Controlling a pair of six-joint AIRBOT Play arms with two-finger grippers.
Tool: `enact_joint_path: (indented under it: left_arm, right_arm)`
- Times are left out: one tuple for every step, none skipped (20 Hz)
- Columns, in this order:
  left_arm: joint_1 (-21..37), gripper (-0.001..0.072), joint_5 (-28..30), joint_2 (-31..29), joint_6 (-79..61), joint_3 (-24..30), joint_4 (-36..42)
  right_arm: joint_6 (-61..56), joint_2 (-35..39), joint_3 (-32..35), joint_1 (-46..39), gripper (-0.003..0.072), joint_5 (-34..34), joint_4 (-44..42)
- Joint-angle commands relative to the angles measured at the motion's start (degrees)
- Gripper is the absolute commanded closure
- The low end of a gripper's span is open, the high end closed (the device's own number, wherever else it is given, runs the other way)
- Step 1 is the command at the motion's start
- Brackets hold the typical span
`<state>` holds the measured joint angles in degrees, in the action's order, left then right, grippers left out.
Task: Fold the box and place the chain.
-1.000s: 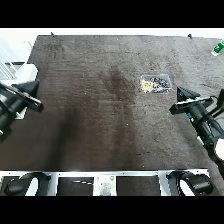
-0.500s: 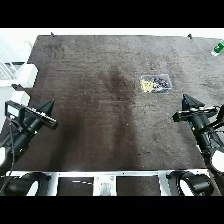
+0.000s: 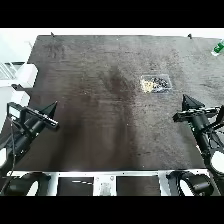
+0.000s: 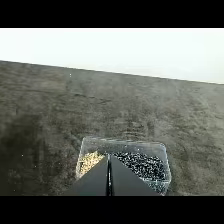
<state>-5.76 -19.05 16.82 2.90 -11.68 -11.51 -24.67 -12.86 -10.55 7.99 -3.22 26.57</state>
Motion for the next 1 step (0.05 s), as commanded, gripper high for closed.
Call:
enact_joint_path:
  left_arm:
    - [0.0,0.0689,0.0,0.0,0.1,0.0,0.0]
  right_arm:
    - [0.0,0.0,0.0,0.1,0.0677,0.0,0.0]
